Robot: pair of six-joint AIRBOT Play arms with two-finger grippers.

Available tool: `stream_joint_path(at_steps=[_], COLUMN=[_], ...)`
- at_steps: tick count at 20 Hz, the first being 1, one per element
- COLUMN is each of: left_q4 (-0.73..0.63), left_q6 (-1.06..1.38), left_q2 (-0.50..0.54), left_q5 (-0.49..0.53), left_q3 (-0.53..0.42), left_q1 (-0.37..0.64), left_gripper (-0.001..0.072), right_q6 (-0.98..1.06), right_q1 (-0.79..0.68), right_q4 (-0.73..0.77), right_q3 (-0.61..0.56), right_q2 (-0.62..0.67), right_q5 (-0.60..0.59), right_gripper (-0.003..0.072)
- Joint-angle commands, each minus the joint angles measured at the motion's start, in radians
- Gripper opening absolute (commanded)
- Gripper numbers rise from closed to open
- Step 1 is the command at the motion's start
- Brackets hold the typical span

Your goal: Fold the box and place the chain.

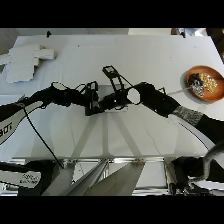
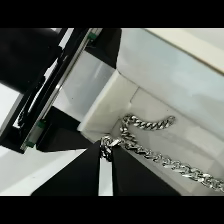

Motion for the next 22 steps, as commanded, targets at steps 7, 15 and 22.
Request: stream_joint_path(at_steps=[7, 15, 22], left_q4=[0.000, 0.000, 0.000], left_q6=[0.000, 0.000, 0.000], left_q2=[0.001, 0.001, 0.001], left_q5=[0.000, 0.000, 0.000], left_q3=[0.001, 0.001, 0.001], left_q1=[0.000, 0.000, 0.000], left_gripper=[0.0566, 0.0566, 0.0566], right_q6=[0.000, 0.001, 0.003], right_q1=[-0.028, -0.381, -0.799], right_q4=[-0.040, -0.223, -0.320], right_q3=[0.001, 0.001, 0.001], right_q2=[0.063, 0.267, 0.273], right_q5=[0.010, 0.297, 0.389], right_gripper=[0.0289, 0.0288, 0.0288])
